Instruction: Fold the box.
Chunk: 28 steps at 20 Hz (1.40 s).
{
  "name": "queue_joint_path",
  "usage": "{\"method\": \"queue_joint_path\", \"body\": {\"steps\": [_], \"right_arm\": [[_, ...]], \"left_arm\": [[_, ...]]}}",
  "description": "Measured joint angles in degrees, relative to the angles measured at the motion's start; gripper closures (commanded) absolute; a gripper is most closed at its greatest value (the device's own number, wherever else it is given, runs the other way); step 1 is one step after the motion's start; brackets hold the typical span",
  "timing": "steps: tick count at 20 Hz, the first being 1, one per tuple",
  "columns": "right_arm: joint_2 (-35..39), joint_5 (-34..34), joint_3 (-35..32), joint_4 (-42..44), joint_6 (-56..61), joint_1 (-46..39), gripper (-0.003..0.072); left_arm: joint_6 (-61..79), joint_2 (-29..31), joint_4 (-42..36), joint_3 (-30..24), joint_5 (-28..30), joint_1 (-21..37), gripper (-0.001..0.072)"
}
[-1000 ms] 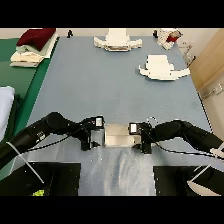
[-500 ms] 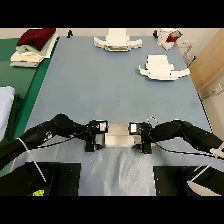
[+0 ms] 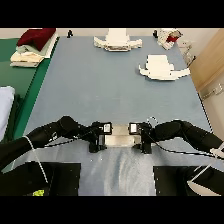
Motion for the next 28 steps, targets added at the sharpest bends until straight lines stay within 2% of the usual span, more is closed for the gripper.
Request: {"method": "queue_joint_path", "body": {"steps": [14, 16, 28], "right_arm": [[0.00, -0.02, 0.00, 0.00, 0.00, 0.00, 0.0174], [0.00, 0.00, 0.00, 0.00, 0.09, 0.00, 0.0175], [0.00, 0.00, 0.00, 0.00, 0.02, 0.00, 0.0174]], "left_arm": [[-0.44, -2.25, -1.44, 0.00, 1.42, -0.39, 0.0016], [-0.35, -2.29, -1.95, 0.00, 2.10, -0.39, 0.0244], [-0.24, -2.29, -2.60, 0.00, 2.25, -0.39, 0.0246]]}}
